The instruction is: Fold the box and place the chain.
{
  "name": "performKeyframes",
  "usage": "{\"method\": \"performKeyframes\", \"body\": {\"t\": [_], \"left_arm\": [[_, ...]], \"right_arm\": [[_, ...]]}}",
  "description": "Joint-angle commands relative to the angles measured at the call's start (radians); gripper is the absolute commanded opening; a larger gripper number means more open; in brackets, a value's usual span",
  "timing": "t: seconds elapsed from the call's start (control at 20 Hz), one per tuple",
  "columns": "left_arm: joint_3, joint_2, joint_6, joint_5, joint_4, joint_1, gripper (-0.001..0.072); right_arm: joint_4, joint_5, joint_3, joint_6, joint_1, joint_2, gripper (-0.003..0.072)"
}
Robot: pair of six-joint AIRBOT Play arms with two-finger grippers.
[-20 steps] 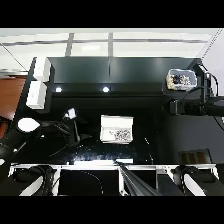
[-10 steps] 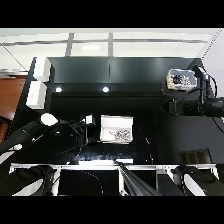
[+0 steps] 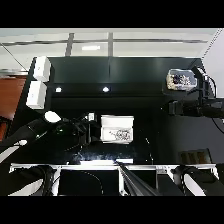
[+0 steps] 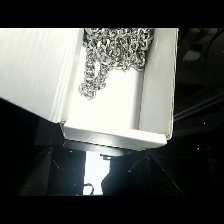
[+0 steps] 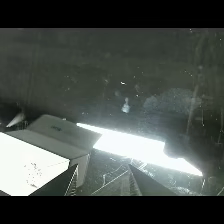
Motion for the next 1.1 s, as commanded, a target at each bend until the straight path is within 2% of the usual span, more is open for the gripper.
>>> {"method": "performKeyframes", "body": {"t": [0.0,0.55,0.75,1.05], "left_arm": [[0.003,-0.005,0.002,-0.003,-0.005,0.0,0.0709],[0.003,-0.005,0.003,-0.023,0.033,-0.006,0.0709],[0.005,-0.005,0.0,0.016,0.034,-0.048,0.0709],[0.007,-0.005,-0.002,0.033,0.024,-0.051,0.0709]], "right_arm": [[0.0,0.0,0.0,0.0,0.0,0.0,0.0349],[-0.003,-0.002,0.0,0.0,0.0,0.0,0.0349],[-0.003,-0.003,-0.002,0.0,0.0,0.0,0.0349],[-0.003,-0.003,-0.002,0.0,0.0,0.0,0.0349]]}}
